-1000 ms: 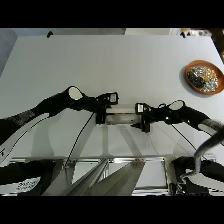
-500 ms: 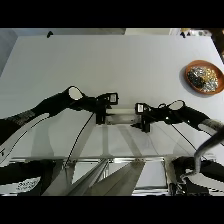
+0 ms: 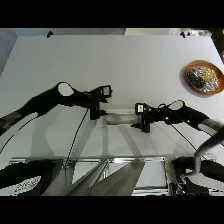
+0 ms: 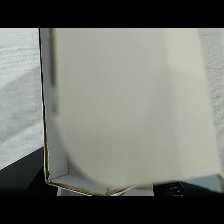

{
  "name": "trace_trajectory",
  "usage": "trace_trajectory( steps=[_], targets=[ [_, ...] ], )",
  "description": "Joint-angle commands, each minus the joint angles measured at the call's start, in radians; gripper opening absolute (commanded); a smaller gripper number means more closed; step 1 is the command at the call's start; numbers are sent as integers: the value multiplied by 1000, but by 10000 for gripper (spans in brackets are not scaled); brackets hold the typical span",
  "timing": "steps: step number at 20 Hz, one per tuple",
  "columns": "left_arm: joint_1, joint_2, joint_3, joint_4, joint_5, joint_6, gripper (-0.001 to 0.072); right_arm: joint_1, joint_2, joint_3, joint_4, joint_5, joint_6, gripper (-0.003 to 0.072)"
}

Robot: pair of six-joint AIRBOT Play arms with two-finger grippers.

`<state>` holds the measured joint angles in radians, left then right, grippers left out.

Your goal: Fold the box and place the chain.

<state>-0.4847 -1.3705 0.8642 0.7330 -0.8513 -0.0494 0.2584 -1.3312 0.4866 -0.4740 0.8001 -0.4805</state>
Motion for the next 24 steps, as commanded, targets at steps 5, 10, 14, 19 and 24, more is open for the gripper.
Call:
trace_trajectory(
  steps=[5,10,14,19,24],
  targets=[
    [55,262,1,117,-124,-146,194,0,0,0,0,0,0,402],
    [-3,331,1,110,-233,-146,6,0,0,0,0,1,0,402],
    [-84,320,0,110,-253,-206,6,0,0,0,0,0,0,402],
    [-216,258,0,115,-231,-246,6,0,0,0,0,1,0,402],
    [-240,157,0,116,152,-340,6,0,0,0,0,0,0,402]
  ],
)
